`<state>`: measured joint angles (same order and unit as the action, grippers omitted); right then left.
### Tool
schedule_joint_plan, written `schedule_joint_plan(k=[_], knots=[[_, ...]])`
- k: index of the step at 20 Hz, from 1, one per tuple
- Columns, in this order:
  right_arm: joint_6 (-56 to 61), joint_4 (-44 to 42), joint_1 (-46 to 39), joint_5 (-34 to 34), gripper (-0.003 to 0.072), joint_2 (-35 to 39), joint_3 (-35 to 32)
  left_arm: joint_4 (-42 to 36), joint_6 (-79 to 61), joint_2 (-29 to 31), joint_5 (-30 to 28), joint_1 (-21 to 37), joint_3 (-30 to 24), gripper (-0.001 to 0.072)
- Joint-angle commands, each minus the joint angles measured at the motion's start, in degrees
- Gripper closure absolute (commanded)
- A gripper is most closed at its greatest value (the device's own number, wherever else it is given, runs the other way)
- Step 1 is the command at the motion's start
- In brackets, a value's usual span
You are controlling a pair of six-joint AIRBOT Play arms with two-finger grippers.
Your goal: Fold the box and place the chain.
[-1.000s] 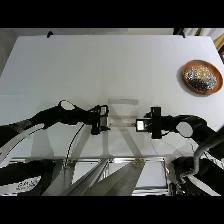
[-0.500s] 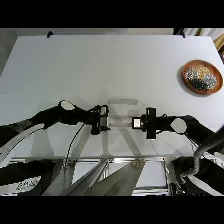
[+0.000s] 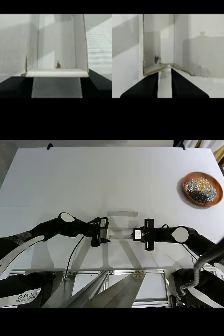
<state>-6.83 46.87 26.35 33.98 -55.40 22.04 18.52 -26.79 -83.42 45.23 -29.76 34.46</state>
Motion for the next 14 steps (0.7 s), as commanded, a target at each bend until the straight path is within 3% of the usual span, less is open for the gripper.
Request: schedule_joint_plan(k=[1, 7, 10, 14], knots=[[-7.10, -8.35, -0.04, 0.66, 0.0530, -1.25, -0.02, -0.07, 0.02, 0.04, -0.02, 0.02, -0.04, 0.0572], [-8.59, -10.10, -0.04, 1.14, 0.0521, -4.46, -0.02, -0.07, 0.02, 0.04, -0.02, 0.02, -0.04, 0.0572], [-8.72, -11.45, -0.04, 0.85, 0.0354, -4.68, -0.02, -0.07, 0.02, 0.04, -0.02, 0.02, -0.04, 0.0572], [-8.70, -11.32, -0.04, -1.14, 0.0347, -4.66, -0.02, -0.07, 0.02, 0.04, -0.02, 0.02, -0.04, 0.0572]])
